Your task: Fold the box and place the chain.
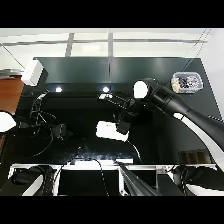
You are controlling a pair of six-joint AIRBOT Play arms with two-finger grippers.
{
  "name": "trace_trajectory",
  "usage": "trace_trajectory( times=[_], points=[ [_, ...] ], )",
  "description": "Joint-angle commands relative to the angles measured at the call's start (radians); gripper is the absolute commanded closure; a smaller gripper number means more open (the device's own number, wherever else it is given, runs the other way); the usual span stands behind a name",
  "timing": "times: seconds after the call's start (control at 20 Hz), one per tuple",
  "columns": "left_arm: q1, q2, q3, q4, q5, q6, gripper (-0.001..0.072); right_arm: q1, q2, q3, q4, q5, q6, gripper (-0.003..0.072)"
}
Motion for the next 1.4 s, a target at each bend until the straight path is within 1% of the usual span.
trace_trajectory(
  times=[0.0,0.15,0.2,0.25,0.3,0.4,0.45,0.5,0.6,0.8,1.35],
  points=[
    [0.0,0.0,0.0,0.0,0.0,0.0,0.0021,0.015,-0.001,0.0,-0.016,-0.023,0.002,0.051],
    [0.0,0.0,0.0,0.0,0.0,0.0,0.0021,0.015,0.0,0.002,-0.016,-0.023,0.01,0.0506],
    [0.0,0.0,0.0,0.0,0.0,0.0,0.0021,0.016,0.002,0.002,-0.016,-0.024,0.016,0.0433],
    [0.0,0.0,0.0,0.0,0.0,0.0,0.0021,0.015,0.004,0.002,-0.016,-0.029,0.036,0.0258],
    [0.0,0.0,0.0,0.0,0.0,0.0,0.0021,0.015,0.005,0.002,-0.016,-0.029,0.043,0.018],
    [0.0,0.0,0.0,0.0,0.0,0.001,0.0021,0.015,0.005,0.002,-0.016,-0.027,0.043,0.0179],
    [0.0,0.0,0.0,0.001,0.0,0.001,0.0021,0.016,0.005,0.001,-0.018,-0.027,0.044,0.0057],
    [0.0,0.0,0.0,0.002,0.001,0.001,0.0021,0.018,0.005,0.001,-0.035,-0.034,0.059,-0.0013],
    [0.0,0.0,0.0,0.006,0.003,0.001,0.0021,0.025,0.004,0.001,-0.083,-0.053,0.08,-0.0011],
    [0.0,0.0,0.0,0.036,0.003,0.001,0.0021,0.028,0.003,0.001,-0.106,-0.064,0.097,-0.001],
    [0.0,0.0,0.0,0.035,0.003,0.001,0.0021,0.044,0.003,0.001,-0.075,-0.049,0.095,-0.0018]
  ],
)
